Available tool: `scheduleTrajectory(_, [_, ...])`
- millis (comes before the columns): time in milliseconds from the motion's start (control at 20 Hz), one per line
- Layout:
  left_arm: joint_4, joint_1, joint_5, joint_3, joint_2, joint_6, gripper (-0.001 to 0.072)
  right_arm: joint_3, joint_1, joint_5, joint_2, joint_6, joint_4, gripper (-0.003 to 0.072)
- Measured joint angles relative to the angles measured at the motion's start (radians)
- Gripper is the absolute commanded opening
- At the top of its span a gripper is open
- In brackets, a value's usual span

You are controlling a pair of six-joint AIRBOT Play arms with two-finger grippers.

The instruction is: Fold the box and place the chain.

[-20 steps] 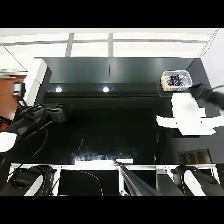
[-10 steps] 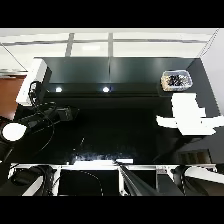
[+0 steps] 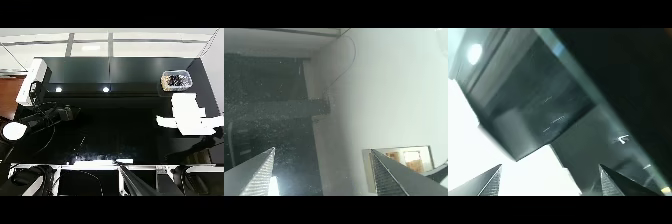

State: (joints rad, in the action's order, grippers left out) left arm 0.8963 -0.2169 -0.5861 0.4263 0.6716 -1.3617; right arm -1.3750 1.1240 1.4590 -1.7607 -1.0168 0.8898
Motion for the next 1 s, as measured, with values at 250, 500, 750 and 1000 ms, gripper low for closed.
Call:
scheduleTrajectory(250, [-0.005, 0.000, 0.002, 0.000, 0.000, 0.000, 0.0709, -0.002, -0.050, 0.087, -0.053, 0.069, 0.000, 0.0207])
scheduleTrajectory(500, [-0.010, 0.000, 0.002, 0.000, 0.000, 0.000, 0.0709, 0.003, -0.091, 0.146, -0.051, 0.111, 0.027, 0.0019])
scheduleTrajectory(750, [-0.011, 0.000, 0.002, 0.000, 0.000, 0.000, 0.0709, 0.086, -0.166, 0.159, 0.019, 0.126, -0.038, 0.0018])
scheduleTrajectory(1000, [-0.014, 0.000, 0.000, -0.002, 0.000, 0.000, 0.0708, 0.248, -0.347, 0.158, 0.122, 0.126, -0.237, 0.0016])
